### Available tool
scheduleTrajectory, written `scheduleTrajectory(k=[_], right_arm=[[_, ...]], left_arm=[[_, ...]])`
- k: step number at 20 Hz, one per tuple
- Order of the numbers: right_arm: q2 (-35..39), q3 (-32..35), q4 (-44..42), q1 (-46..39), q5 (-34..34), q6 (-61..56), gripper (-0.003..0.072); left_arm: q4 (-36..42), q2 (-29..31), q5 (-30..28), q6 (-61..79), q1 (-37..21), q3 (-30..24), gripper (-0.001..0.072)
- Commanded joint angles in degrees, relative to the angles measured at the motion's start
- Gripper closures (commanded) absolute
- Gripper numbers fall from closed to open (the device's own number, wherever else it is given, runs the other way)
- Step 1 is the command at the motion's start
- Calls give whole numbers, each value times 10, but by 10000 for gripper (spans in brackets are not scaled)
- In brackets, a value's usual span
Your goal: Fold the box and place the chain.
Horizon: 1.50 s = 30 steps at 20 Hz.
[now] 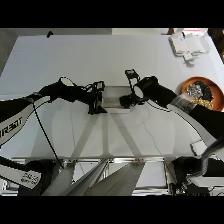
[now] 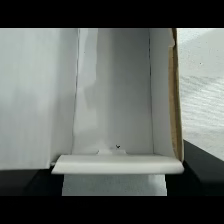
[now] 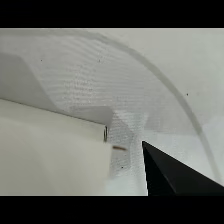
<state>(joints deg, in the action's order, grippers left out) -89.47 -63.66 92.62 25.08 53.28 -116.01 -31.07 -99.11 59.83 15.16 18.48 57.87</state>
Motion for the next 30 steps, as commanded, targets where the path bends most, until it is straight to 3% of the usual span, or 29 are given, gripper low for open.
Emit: scheduleTrajectory(k=[1,7,9,10,15,17,19,21,24,26,27,28,29,30], right_arm=[[-7,0,23,1,3,-33,220],[-8,0,20,2,-16,-131,259],[-8,0,20,2,-18,-175,405],[-8,0,19,5,-19,-177,432],[-14,0,19,20,-31,-174,439],[-14,0,21,23,-27,-157,534],[-15,0,21,23,-27,-157,566],[-15,0,21,23,-26,-157,673],[-15,0,22,23,-18,-157,676],[-15,0,21,23,-18,-157,658],[-14,0,20,23,-18,-155,500],[-11,0,18,23,-16,-149,235],[-6,0,18,23,-15,-135,178],[2,0,19,23,-16,-116,178]], left_arm=[[0,0,0,0,0,0,390],[0,0,0,0,0,0,390],[0,0,0,0,0,0,390],[0,0,0,0,0,0,390],[0,0,0,0,0,0,390],[0,0,0,0,0,0,390],[0,0,0,0,0,0,390],[0,0,0,0,0,0,390],[0,0,0,0,0,0,390],[0,0,0,0,0,0,390],[0,0,0,0,0,0,390],[0,0,0,0,0,0,390],[0,0,0,0,0,0,390],[0,0,0,0,0,0,390]])
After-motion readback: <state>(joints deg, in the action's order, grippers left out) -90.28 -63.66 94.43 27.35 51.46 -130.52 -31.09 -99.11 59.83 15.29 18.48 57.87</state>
